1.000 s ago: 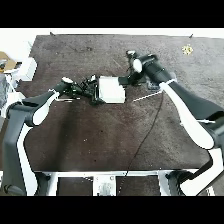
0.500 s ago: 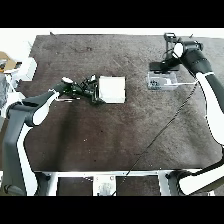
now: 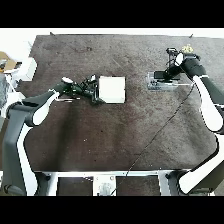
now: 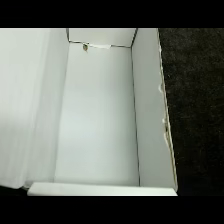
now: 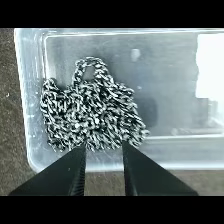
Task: Fold the box and place the chain.
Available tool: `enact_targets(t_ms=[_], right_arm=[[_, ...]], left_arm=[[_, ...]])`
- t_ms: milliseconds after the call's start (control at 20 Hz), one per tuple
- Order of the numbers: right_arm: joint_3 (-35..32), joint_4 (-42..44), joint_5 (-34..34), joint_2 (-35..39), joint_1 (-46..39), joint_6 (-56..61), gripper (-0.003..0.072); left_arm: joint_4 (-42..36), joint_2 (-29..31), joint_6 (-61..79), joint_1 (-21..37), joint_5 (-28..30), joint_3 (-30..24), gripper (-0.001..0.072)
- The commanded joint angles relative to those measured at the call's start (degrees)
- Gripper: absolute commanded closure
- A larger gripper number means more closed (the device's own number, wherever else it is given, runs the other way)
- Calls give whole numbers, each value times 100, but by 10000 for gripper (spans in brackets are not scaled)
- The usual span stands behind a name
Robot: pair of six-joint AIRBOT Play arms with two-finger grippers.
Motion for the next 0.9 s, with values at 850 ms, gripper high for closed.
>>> enact_targets(t_ms=[850], right_arm=[[9, 586, -568, -181, -24, -302, 686]], left_arm=[[2, 0, 2, 0, 4, 2, 92]])
